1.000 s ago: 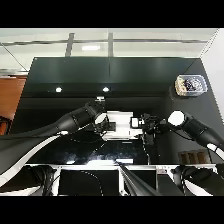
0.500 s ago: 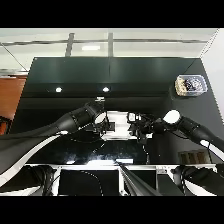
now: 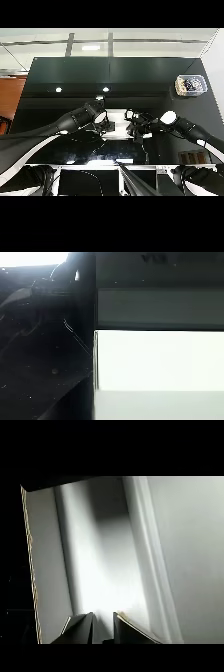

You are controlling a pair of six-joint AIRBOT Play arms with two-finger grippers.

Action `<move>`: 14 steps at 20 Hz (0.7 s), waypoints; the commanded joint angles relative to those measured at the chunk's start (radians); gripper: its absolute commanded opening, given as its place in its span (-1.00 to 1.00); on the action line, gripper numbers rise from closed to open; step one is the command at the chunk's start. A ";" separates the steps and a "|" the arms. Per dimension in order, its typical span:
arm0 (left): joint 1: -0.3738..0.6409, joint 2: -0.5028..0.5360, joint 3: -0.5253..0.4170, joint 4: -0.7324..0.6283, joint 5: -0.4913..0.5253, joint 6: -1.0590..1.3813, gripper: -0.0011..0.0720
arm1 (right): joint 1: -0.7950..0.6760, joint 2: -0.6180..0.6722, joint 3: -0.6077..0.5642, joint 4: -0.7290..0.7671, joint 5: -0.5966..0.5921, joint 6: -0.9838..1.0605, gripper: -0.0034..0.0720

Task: Fold the box and place the chain.

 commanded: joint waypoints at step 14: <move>0.000 0.000 0.001 -0.003 -0.010 0.002 -0.89 | -0.514 0.216 0.027 -0.395 0.194 1.170 -0.86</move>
